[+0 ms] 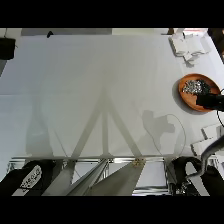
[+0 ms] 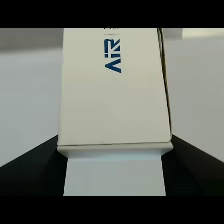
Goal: Fold the box and place the chain.
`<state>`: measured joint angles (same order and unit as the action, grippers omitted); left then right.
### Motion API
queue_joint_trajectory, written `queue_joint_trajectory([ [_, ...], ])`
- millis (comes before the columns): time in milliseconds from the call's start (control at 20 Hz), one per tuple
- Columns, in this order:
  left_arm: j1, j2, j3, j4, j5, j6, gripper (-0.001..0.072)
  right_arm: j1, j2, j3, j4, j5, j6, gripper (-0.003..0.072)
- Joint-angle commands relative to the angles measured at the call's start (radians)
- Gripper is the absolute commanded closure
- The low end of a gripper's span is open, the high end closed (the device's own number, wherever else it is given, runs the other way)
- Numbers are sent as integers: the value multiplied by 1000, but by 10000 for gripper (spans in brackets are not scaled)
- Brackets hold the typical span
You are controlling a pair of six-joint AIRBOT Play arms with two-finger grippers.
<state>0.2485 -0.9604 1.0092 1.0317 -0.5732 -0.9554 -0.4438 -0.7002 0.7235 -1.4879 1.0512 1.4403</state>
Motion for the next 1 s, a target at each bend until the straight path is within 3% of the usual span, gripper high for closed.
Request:
queue_joint_trajectory([
  [0,43,-172,1,5,-35,-24,701,-1,1,0,0,-30,0,675],
  [300,-25,-517,1,-13,72,76,692,-1,-2,0,0,-71,0,674],
  [500,-28,-632,1,-14,122,72,690,-1,-6,0,1,-106,0,674],
  [550,-28,-647,1,-14,121,72,658,-1,-8,0,0,-107,0,674],
  [600,-28,-653,1,-14,119,72,574,-1,-8,0,0,-106,0,674],
  [650,-28,-652,1,-14,116,72,444,-1,-8,0,1,-106,0,674],
  [750,-28,-638,1,-14,98,64,103,-1,-8,0,1,-106,0,674],
  [800,-28,-623,1,-14,82,57,29,-1,-8,0,0,-105,0,674],
  [950,-28,-544,1,10,6,58,11,-1,-8,0,0,-105,0,674],
])
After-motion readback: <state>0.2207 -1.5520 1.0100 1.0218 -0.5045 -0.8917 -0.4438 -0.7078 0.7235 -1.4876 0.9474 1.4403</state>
